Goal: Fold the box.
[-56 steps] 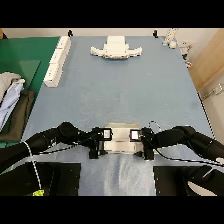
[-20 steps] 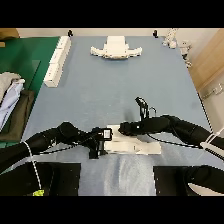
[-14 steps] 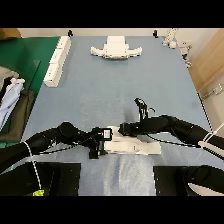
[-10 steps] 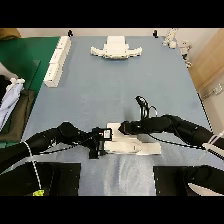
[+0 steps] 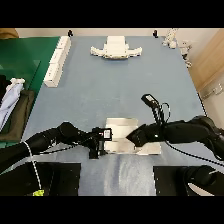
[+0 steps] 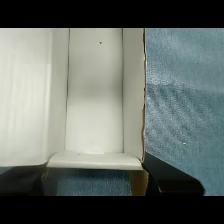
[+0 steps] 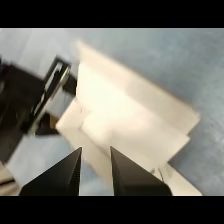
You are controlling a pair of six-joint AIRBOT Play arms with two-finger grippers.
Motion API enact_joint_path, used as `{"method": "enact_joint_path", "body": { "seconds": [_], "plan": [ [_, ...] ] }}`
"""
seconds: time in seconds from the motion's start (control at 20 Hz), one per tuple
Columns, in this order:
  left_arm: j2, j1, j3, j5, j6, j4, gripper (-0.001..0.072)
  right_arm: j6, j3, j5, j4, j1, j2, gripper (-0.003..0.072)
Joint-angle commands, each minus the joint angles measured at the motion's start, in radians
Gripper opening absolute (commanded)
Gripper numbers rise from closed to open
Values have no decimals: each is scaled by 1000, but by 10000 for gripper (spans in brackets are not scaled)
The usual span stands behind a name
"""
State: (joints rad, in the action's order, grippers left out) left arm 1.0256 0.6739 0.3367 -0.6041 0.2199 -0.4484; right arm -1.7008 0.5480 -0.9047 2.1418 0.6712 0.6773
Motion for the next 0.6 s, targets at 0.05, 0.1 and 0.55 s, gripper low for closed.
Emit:
{"method": "enact_joint_path", "body": {
  "seconds": [0.05,0.1,0.55],
  "plan": [
    [0,0,0,0,0,0,401,-187,0,-323,-188,0,-109,466],
    [0,0,0,0,0,0,401,-211,-2,-333,-258,0,-109,526],
    [0,0,0,0,0,0,401,-695,-103,-74,-336,0,-18,634]
  ]
}}
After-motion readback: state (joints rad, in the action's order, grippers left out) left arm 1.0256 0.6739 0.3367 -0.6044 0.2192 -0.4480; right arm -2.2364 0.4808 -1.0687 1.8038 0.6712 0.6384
